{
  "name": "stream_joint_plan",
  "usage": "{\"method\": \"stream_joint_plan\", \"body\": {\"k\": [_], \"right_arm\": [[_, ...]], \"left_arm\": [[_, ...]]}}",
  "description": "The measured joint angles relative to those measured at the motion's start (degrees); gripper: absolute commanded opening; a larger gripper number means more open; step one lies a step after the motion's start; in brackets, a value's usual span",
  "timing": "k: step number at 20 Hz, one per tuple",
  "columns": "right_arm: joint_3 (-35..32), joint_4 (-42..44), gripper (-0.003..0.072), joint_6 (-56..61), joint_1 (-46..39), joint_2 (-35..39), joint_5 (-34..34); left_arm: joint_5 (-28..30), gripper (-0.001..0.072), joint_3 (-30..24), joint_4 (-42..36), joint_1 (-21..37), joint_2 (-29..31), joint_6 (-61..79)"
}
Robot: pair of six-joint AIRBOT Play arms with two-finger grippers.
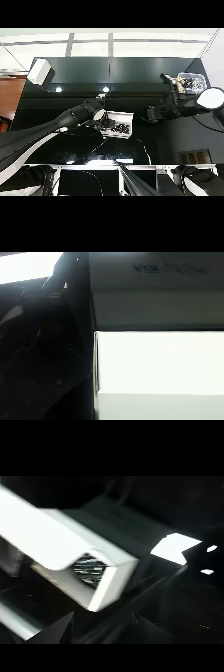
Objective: Fold the box and place the chain.
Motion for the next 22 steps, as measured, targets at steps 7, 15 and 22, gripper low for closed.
{"method": "stream_joint_plan", "body": {"k": [7,15,22], "right_arm": [[0.0,-6.5,0.0439,0.0,-2.3,3.5,1.2],[0.0,-12.0,0.0439,2.0,-2.5,3.9,1.9],[0.0,-15.7,0.0439,9.0,-2.9,3.9,2.1]], "left_arm": [[0.0,0.0577,0.7,-0.4,-0.1,0.7,-4.7],[-7.9,0.0577,-1.2,5.6,0.9,14.0,6.6],[-1.2,0.0577,-19.7,-4.2,25.8,27.3,20.8]]}}
